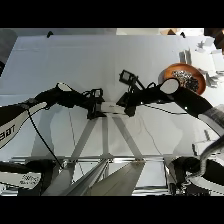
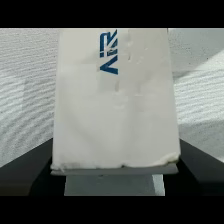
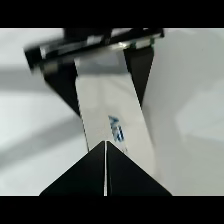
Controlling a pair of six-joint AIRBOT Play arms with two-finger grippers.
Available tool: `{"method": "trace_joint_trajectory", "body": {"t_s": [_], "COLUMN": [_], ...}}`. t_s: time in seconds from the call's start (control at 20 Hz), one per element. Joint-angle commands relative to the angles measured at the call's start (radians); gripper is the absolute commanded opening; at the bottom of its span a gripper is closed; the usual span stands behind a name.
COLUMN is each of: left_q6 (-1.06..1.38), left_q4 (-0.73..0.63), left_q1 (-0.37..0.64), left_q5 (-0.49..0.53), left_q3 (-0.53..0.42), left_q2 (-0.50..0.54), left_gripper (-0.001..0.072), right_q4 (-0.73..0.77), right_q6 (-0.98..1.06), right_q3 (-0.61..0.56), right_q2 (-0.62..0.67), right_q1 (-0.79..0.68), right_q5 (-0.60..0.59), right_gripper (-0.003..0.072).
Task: Fold the box and place the chain.
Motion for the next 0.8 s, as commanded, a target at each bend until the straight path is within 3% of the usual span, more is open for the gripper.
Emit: {"method": "trace_joint_trajectory", "body": {"t_s": [0.0, 0.25, 0.75], "left_q6": [0.0, 0.0, 0.0], "left_q4": [0.0, 0.0, 0.0], "left_q1": [0.001, 0.0, 0.0], "left_q5": [0.001, 0.001, 0.001], "left_q3": [0.0, 0.0, 0.0], "left_q2": [0.001, 0.001, 0.001], "left_gripper": [0.0393, 0.0393, 0.0393], "right_q4": [0.161, 0.168, 0.171], "right_q6": [0.208, 0.301, 0.325], "right_q3": [0.012, 0.011, 0.008], "right_q2": [-0.072, -0.206, -0.247], "right_q1": [-0.034, 0.011, 0.064], "right_q5": [0.038, 0.083, -0.003], "right_gripper": [0.001, 0.0009, 0.0008]}}
